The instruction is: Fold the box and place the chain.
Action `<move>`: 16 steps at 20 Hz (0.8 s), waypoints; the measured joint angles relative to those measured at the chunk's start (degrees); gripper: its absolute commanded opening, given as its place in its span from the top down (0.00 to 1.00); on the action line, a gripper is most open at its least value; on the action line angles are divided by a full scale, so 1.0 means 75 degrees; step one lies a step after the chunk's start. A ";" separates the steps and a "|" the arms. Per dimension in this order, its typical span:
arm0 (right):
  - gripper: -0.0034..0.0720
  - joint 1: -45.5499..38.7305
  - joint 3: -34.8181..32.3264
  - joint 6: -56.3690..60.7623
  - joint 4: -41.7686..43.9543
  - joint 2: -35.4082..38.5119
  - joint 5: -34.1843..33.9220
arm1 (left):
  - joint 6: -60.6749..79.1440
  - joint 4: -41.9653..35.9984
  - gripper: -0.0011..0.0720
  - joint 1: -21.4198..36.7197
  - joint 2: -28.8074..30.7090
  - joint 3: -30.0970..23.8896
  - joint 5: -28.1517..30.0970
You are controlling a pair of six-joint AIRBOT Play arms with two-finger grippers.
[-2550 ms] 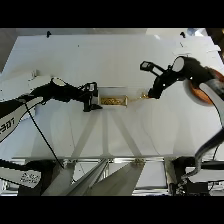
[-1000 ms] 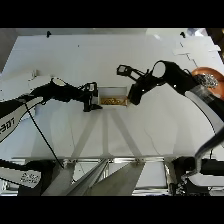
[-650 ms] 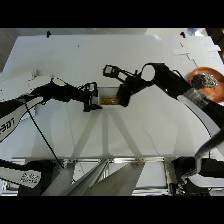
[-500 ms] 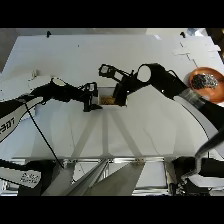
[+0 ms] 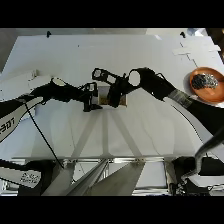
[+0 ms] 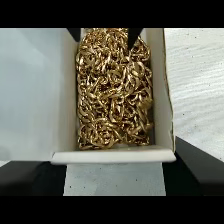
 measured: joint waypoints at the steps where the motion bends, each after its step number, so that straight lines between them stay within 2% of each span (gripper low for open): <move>1: 0.65 -0.0017 0.0012 0.0114 -0.0061 0.0032 0.0087 | 0.0000 0.0000 0.69 0.0000 0.0000 0.0000 -0.0003; 8: 0.67 -0.0586 0.0050 0.0918 -0.0405 0.0962 0.1428 | 0.0003 0.0003 0.69 0.0000 0.0000 0.0000 -0.0012; 10: 0.84 -0.1003 0.0052 0.0994 -0.0020 0.1236 0.1591 | 0.0003 0.0003 0.69 0.0000 0.0000 0.0000 -0.0012; 12: 0.84 -0.1530 0.0052 0.1055 0.0603 0.1352 0.1486 | 0.0003 0.0003 0.69 0.0000 0.0000 0.0000 -0.0012; 15: 0.69 -0.2200 0.0055 0.1087 0.1556 0.1276 0.1151 | 0.0003 0.0000 0.69 0.0000 0.0000 0.0000 -0.0012; 16: 0.69 -0.2366 0.0052 0.1084 0.1839 0.1180 0.1064 | 0.0003 0.0003 0.69 0.0000 0.0000 0.0000 -0.0012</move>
